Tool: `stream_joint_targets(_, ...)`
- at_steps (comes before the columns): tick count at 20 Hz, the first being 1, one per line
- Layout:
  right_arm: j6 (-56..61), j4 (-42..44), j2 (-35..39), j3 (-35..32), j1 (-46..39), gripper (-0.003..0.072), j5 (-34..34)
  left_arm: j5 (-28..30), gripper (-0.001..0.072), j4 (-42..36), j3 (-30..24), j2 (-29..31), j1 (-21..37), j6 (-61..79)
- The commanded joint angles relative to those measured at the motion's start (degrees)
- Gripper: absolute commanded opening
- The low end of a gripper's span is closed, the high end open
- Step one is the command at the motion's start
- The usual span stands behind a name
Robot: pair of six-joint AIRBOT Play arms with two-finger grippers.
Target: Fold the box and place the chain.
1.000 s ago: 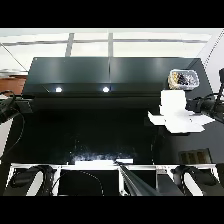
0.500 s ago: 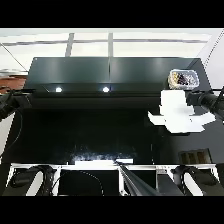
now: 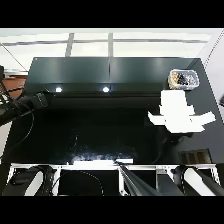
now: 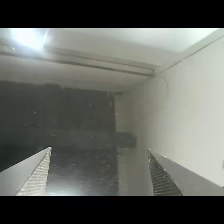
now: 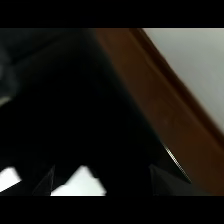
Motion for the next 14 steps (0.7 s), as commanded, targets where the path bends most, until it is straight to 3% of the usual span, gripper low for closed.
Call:
stream_joint_targets(1, -24.5, 30.3, -13.7, 5.8, -16.8, 0.0702, 12.9, -0.4, 0.0696, -1.9, -0.1, -1.5, -0.1, 0.0)
stream_joint_targets(3, -35.6, 43.8, -21.9, 8.6, -20.2, 0.0702, 24.6, -0.4, 0.0696, -2.6, -0.1, -2.2, -0.1, 0.0)
stream_joint_targets(8, -36.3, 36.5, -29.9, 13.5, -18.7, 0.0700, 26.9, -0.4, 0.0696, -4.2, -0.1, -3.3, -0.1, 0.0)
stream_joint_targets(9, -38.5, 37.2, -30.5, 13.7, -18.0, 0.0668, 26.8, -0.9, 0.0696, -4.2, -0.1, -3.4, -0.1, 0.0)
stream_joint_targets(10, -40.3, 37.3, -31.0, 13.9, -16.9, 0.0488, 28.0, -2.0, 0.0696, -4.2, -0.1, -3.5, -0.1, 0.0)
stream_joint_targets(11, -41.7, 35.1, -31.2, 14.2, -15.4, 0.0429, 29.0, -3.3, 0.0696, -4.0, -0.1, -3.5, 0.0, 0.0)
stream_joint_targets(12, -41.5, 30.6, -31.2, 14.6, -13.9, 0.0426, 29.2, -4.3, 0.0696, -4.0, -0.1, -3.5, 0.0, 0.0)
stream_joint_targets(14, -37.8, 23.9, -31.2, 15.5, -12.0, 0.0315, 28.9, -4.6, 0.0696, -4.1, -0.1, -3.5, 0.0, 0.0)
